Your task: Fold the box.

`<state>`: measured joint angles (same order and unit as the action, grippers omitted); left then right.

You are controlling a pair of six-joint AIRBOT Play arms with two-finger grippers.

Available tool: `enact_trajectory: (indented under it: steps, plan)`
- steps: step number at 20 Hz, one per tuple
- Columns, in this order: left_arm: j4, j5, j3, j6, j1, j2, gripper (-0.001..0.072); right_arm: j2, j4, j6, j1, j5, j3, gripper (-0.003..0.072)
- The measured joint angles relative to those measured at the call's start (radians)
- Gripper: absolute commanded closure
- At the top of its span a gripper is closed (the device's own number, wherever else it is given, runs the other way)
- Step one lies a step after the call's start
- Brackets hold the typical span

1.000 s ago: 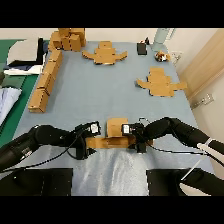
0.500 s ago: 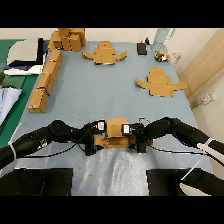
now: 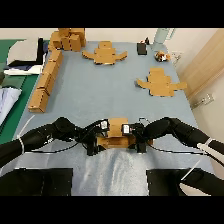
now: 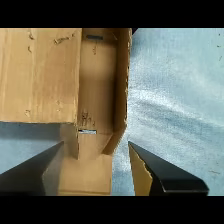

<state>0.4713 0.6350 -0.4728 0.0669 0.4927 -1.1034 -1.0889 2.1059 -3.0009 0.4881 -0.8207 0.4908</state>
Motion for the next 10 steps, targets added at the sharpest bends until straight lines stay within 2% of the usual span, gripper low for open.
enact_trajectory:
  steps: [1,10]
  plan:
    - [0.000,-0.002,0.000,-0.003,0.000,-0.011,0.0383,0.000,0.000,-0.001,0.000,0.000,0.000,0.0289]
    - [-0.001,-0.004,-0.025,-0.008,0.024,-0.043,0.0423,0.000,0.000,0.001,0.000,0.000,0.000,0.0289]
